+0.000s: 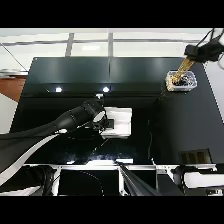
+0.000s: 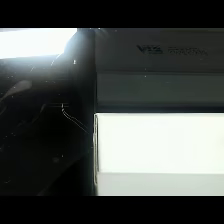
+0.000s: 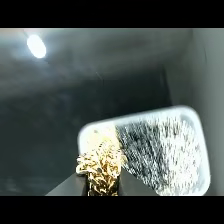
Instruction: Fold the box and place the chain.
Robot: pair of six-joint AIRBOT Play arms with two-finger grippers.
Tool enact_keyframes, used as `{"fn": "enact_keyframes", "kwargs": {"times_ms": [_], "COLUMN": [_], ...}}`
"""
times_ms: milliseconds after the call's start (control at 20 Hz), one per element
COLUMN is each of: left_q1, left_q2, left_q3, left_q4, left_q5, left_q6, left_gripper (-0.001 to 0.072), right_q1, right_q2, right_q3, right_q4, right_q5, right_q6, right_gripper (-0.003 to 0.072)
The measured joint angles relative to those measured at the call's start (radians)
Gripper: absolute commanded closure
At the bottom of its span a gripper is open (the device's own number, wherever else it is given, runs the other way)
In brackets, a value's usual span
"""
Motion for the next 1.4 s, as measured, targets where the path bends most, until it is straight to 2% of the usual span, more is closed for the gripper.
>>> {"fn": "enact_keyframes", "kwargs": {"times_ms": [200, 300, 550, 750, 900, 1100, 1400], "left_q1": [0.000, 0.000, 0.000, 0.000, 0.000, 0.000, 0.000], "left_q2": [0.000, 0.000, 0.000, 0.000, 0.000, 0.000, 0.000], "left_q3": [0.000, 0.000, 0.000, 0.000, 0.000, 0.000, 0.000], "left_q4": [-0.003, -0.003, -0.003, -0.003, -0.003, -0.003, -0.003], "left_q5": [0.000, 0.000, 0.000, 0.000, 0.002, 0.004, 0.004], "left_q6": [0.000, 0.000, 0.000, 0.000, 0.000, 0.000, 0.000], "left_gripper": [0.0679, 0.0679, 0.0679, 0.0679, 0.0679, 0.0679, 0.0679], "right_q1": [0.000, 0.000, 0.021, 0.088, 0.173, 0.303, 0.472], "right_q2": [0.191, 0.269, 0.388, 0.417, 0.423, 0.426, 0.426], "right_q3": [0.001, 0.001, 0.001, -0.017, -0.074, -0.194, -0.362], "right_q4": [0.089, 0.145, 0.332, 0.481, 0.537, 0.564, 0.603], "right_q5": [-0.022, 0.021, 0.234, 0.425, 0.513, 0.539, 0.468], "right_q6": [-0.069, -0.104, -0.260, -0.348, -0.376, -0.400, -0.420], "right_gripper": [0.0655, 0.0655, 0.0654, 0.0654, 0.0654, 0.0655, 0.0655]}}
